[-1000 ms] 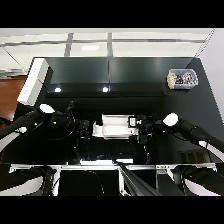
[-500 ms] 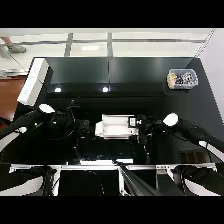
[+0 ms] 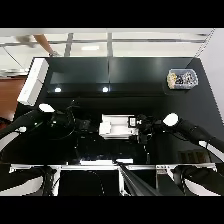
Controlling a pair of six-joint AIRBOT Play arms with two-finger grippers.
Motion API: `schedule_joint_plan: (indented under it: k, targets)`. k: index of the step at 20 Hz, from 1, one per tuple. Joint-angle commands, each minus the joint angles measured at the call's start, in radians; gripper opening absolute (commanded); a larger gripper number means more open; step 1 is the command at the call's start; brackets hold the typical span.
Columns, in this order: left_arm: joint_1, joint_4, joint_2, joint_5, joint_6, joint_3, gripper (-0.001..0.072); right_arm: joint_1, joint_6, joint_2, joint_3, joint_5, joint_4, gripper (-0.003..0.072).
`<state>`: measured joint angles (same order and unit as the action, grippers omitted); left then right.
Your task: Fold the box and place the chain.
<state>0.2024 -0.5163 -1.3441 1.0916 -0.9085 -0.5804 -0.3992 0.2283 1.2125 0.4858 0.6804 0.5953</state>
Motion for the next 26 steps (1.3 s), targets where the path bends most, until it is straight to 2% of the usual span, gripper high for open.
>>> schedule_joint_plan:
  k: [1, 9, 17, 18, 19, 26]
  targets:
    - [0.0, 0.006, 0.001, 0.053, 0.0, -0.03, 0.0714, 0.0, 0.0, 0.0, -0.001, 0.0, 0.0, 0.0095]
    - [0.009, 0.039, 0.001, 0.118, -0.003, -0.072, 0.0711, 0.0, 0.0, 0.0, 0.0, 0.0, 0.0, 0.0094]
    - [0.06, 0.026, 0.001, 0.088, -0.043, -0.076, 0.0675, 0.0, 0.0, 0.0, -0.001, 0.0, 0.0, 0.0094]
    - [0.069, 0.023, 0.001, 0.087, -0.043, -0.08, 0.0657, 0.0, 0.0, 0.0, 0.0, 0.0, 0.0, 0.0094]
    - [0.076, 0.021, 0.001, 0.085, -0.044, -0.088, 0.0601, 0.0, 0.0, 0.0, 0.0, 0.0, 0.0, 0.0094]
    - [0.079, 0.019, 0.001, 0.064, -0.065, -0.13, 0.0604, 0.0, 0.0, 0.0, -0.001, 0.0, 0.0, 0.0094]
